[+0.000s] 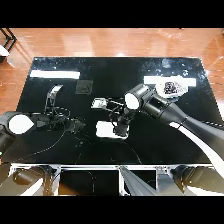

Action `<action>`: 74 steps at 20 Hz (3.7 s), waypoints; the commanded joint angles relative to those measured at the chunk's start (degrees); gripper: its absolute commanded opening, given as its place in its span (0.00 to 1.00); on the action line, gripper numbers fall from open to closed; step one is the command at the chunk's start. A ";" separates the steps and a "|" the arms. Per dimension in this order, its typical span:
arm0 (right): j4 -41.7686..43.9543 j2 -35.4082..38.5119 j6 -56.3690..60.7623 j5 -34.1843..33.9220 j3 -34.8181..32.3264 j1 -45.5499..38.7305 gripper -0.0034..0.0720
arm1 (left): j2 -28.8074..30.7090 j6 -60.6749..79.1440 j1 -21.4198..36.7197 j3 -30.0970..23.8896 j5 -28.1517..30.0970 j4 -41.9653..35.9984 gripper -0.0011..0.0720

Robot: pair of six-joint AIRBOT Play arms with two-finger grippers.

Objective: Fold the box and place the chain.

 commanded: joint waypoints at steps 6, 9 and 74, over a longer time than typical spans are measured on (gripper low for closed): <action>-1.36 -0.04 0.24 -0.81 0.04 0.07 0.67 | -0.04 0.02 0.07 -0.02 0.02 0.02 0.87; -1.66 -0.04 0.20 -0.79 0.04 0.04 0.42 | -0.04 0.02 0.07 -0.02 0.02 0.02 0.87; 18.78 16.79 35.63 -6.38 -15.47 -15.63 0.07 | -0.04 1.38 0.07 -0.02 0.90 0.02 0.87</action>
